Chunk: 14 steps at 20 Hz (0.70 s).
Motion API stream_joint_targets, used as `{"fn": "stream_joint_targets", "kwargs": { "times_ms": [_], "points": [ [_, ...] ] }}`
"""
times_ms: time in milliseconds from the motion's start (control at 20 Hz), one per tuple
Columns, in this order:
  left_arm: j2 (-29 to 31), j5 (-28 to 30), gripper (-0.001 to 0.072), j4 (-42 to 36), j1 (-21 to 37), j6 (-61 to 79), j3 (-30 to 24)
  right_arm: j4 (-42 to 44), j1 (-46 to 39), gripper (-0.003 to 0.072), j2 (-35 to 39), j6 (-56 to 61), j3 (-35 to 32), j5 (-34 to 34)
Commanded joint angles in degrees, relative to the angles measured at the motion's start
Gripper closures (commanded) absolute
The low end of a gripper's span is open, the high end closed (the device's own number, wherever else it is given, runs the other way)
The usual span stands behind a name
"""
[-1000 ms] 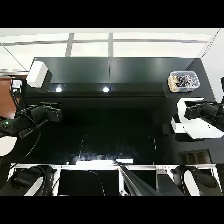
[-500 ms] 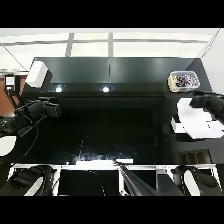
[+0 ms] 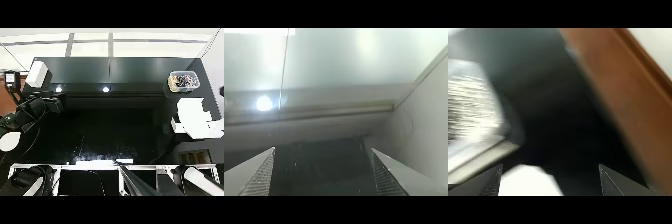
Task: Fold the box and place the chain.
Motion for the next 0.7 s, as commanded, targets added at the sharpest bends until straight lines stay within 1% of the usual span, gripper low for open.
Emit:
{"fn": "stream_joint_targets", "kwargs": {
  "times_ms": [0,50,100,250,400,450,500,650],
  "points": [
    [-2.4,-0.9,0.0000,-1.3,-0.3,0.0,0.0,-18.8,-7.2,-0.0034,-12.4,11.0,14.0,21.1],
    [-3.0,-0.9,0.0000,-2.3,-0.5,0.0,0.0,-20.0,-8.2,-0.0034,-14.3,10.3,15.5,24.6],
    [-3.7,-0.9,0.0000,-3.7,-0.5,0.0,0.0,-19.3,-9.2,-0.0034,-16.0,7.4,16.1,27.4],
    [-5.7,-0.9,0.0000,-5.4,-0.5,0.0,0.0,-14.4,-10.3,-0.0034,-19.6,-8.1,16.1,34.2],
    [-7.0,-0.9,0.0000,-5.4,-0.5,0.0,0.0,-14.1,-9.9,-0.0034,-20.1,-14.1,16.1,32.7],
    [-7.3,-0.9,0.0000,-5.4,-0.5,0.0,0.0,-13.2,-9.9,0.0101,-20.2,-16.5,16.1,33.1],
    [-7.6,-0.9,0.0001,-5.6,-0.5,0.0,0.0,-13.4,-9.9,0.0196,-20.3,-18.0,16.1,33.7],
    [-8.7,-0.9,0.0001,-7.0,-0.5,0.0,0.0,-13.3,-10.0,0.0196,-20.5,-20.8,16.1,33.3]
  ]
}}
